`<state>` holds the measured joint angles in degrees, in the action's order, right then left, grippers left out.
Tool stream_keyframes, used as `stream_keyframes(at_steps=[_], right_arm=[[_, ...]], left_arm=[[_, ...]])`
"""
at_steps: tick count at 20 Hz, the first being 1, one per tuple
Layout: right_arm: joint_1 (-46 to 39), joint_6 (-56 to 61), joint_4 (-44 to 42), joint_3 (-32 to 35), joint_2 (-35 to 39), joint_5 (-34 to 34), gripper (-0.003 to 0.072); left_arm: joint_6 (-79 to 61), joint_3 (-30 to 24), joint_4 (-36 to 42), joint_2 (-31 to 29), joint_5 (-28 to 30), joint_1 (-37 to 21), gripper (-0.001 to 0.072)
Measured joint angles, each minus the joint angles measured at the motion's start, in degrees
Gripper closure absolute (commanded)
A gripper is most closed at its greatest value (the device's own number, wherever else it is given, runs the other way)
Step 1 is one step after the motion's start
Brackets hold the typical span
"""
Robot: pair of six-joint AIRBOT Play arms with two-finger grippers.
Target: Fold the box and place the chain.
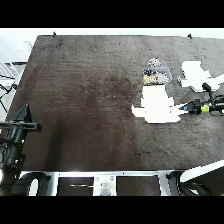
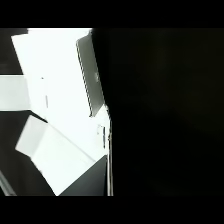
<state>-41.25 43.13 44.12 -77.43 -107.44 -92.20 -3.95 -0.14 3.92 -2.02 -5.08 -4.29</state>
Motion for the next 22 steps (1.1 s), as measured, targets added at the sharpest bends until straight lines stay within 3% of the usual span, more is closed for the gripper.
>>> stream_keyframes(at_steps=[6, 10, 16, 22], right_arm=[[7.8, -1.3, -10.8, 21.9, 13.8, 8.9, 0.0676], [18.6, -1.3, -20.6, 30.9, 20.5, 17.5, 0.0676], [36.0, 1.0, -28.2, 31.9, 22.9, 32.5, 0.0676], [42.5, 2.9, -29.9, 28.9, 20.5, 40.6, 0.0675]], left_arm=[[0.0, 0.0, 0.0, 0.0, 0.0, 0.0, 0.069], [0.0, 0.0, 0.0, 0.0, 0.0, 0.0, 0.069], [0.0, 0.0, 0.0, 0.0, 0.0, 0.0, 0.0691], [0.0, 0.0, 0.0, 0.0, -0.3, 0.0, 0.069]])
